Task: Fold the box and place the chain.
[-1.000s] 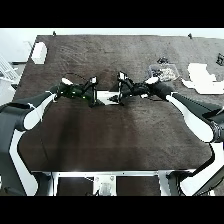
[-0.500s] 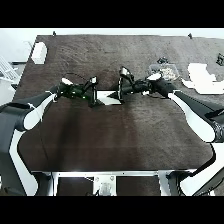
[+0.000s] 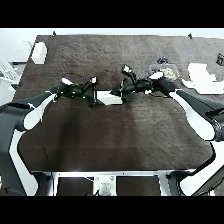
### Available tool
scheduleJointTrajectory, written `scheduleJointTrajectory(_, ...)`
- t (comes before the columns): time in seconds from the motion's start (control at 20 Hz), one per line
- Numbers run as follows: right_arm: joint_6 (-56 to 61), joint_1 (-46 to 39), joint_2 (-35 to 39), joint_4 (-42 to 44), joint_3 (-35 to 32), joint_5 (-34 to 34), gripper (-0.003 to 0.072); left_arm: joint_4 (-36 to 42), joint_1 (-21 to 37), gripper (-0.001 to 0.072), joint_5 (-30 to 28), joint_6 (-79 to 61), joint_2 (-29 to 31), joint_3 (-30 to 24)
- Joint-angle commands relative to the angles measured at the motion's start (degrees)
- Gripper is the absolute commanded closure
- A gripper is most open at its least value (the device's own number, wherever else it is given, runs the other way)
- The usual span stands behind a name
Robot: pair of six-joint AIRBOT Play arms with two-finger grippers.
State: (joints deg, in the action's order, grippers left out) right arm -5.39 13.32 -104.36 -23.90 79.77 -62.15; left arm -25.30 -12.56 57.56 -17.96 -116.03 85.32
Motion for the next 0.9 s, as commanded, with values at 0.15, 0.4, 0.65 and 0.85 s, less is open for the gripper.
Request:
scheduleJointTrajectory(0.15,9.5,2.6,-2.4,-11.4,0.1,-0.7,0.0677,0.0,0.0,0.0302,-0.1,0.0,0.0,0.0)
scheduleJointTrajectory(0.4,11.3,2.5,-2.4,-11.5,1.8,-0.7,0.0677,0.0,0.0,0.0302,-0.1,0.0,0.0,0.0)
scheduleJointTrajectory(0.65,12.5,2.7,-2.4,-11.7,2.2,-0.5,0.0676,0.0,0.0,0.0302,0.0,0.0,0.0,0.0)
scheduleJointTrajectory(0.85,12.5,2.4,1.0,-11.5,2.9,-0.4,0.0677,0.0,0.0,0.0302,-0.1,0.0,0.0,0.0)
